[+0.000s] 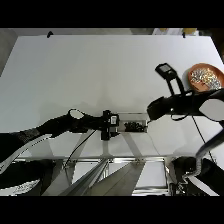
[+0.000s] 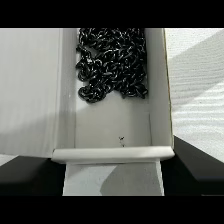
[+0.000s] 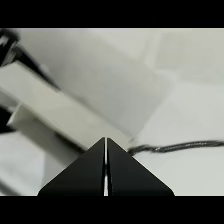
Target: Fold the box and place the chain.
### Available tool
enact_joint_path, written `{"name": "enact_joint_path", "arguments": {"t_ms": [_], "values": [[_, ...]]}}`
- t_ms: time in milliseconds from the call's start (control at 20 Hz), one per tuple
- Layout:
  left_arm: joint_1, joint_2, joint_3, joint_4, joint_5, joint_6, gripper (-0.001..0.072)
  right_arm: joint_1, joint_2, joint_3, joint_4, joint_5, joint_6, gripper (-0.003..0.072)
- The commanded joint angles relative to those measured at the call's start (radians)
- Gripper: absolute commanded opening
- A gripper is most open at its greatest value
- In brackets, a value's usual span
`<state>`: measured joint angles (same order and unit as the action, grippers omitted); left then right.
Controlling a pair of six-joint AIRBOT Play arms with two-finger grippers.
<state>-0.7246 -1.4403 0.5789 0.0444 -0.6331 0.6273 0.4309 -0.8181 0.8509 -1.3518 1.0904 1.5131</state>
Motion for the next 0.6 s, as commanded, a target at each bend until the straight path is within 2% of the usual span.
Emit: {"name": "enact_joint_path", "arguments": {"t_ms": [0, 250, 300, 350, 400, 550], "values": [[0.000, 0.000, 0.000, 0.000, 0.000, 0.000, 0.0148, -0.151, -0.020, 0.034, -0.060, -0.027, 0.008, 0.0028], [0.000, 0.000, 0.000, 0.000, 0.000, 0.000, 0.0148, -0.386, -0.164, 0.032, -0.066, 0.009, 0.006, 0.0035], [0.000, 0.000, 0.000, 0.000, 0.000, 0.000, 0.0148, -0.404, -0.197, 0.032, -0.066, 0.023, 0.006, 0.0114], [0.000, 0.000, 0.000, 0.000, 0.000, 0.000, 0.0148, -0.412, -0.231, 0.031, -0.066, 0.032, 0.006, 0.0250], [0.000, 0.000, 0.000, 0.000, 0.000, 0.000, 0.0148, -0.412, -0.259, 0.026, -0.065, 0.034, 0.004, 0.0349], [0.000, 0.000, 0.000, 0.000, 0.000, 0.000, 0.0148, -0.411, -0.322, -0.012, -0.051, 0.001, 0.008, 0.0362]]}}
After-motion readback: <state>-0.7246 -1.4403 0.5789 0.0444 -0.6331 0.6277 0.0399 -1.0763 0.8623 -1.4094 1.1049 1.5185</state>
